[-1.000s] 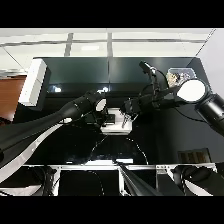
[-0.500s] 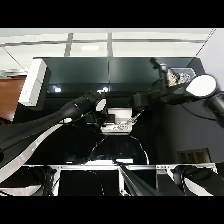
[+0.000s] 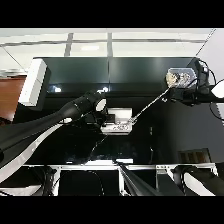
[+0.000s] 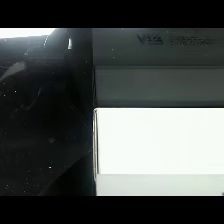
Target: Fold the box and place the chain.
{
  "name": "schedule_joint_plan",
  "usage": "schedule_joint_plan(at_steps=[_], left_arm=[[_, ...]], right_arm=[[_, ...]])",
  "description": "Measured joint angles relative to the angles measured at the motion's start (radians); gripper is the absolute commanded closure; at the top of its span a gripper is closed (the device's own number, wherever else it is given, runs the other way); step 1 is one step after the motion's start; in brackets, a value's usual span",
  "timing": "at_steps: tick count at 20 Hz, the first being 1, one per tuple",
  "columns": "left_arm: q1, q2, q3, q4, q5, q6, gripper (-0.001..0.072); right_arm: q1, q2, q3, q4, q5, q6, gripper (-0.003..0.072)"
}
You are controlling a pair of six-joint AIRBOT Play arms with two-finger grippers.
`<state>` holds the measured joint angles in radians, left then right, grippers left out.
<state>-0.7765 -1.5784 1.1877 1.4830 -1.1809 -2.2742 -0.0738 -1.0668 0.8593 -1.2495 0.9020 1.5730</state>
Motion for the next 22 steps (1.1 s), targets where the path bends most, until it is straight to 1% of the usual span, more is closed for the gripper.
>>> schedule_joint_plan(at_steps=[3, 5, 10, 13, 15, 16, 18, 20, 22], left_arm=[[0.0, 0.0, 0.0, -0.001, 0.0, 0.0, 0.0681], [0.0, 0.0, 0.0, -0.002, 0.0, 0.0, 0.0681], [0.0, 0.0, 0.0, -0.003, 0.001, 0.0, 0.0681], [0.0, 0.0, 0.0, -0.003, 0.002, 0.0, 0.0681], [0.0, 0.0, 0.0, -0.003, 0.002, 0.0, 0.0681], [0.0, 0.0, 0.0, -0.003, 0.001, 0.0, 0.0681], [0.0, 0.0, 0.0, -0.003, 0.001, 0.0, 0.0681], [0.0, 0.0, 0.0, -0.003, 0.001, 0.0, 0.0681], [0.0, 0.0, 0.0, -0.003, 0.001, 0.0, 0.0681]], right_arm=[[-0.037, -0.072, -0.009, -0.045, -0.122, 0.059, -0.0034], [-0.051, -0.15, 0.019, -0.042, -0.18, 0.098, -0.0034], [-0.045, -0.366, 0.161, 0.059, -0.224, 0.058, -0.0034], [-0.037, -0.459, 0.24, 0.092, -0.225, 0.037, -0.0034], [-0.035, -0.502, 0.275, 0.101, -0.23, 0.026, 0.0148], [-0.035, -0.517, 0.286, 0.104, -0.233, 0.023, 0.0215], [-0.034, -0.537, 0.303, 0.109, -0.238, 0.005, 0.0664], [-0.034, -0.545, 0.317, 0.11, -0.21, -0.018, 0.0672], [-0.037, -0.536, 0.331, 0.095, -0.152, -0.04, 0.0672]])
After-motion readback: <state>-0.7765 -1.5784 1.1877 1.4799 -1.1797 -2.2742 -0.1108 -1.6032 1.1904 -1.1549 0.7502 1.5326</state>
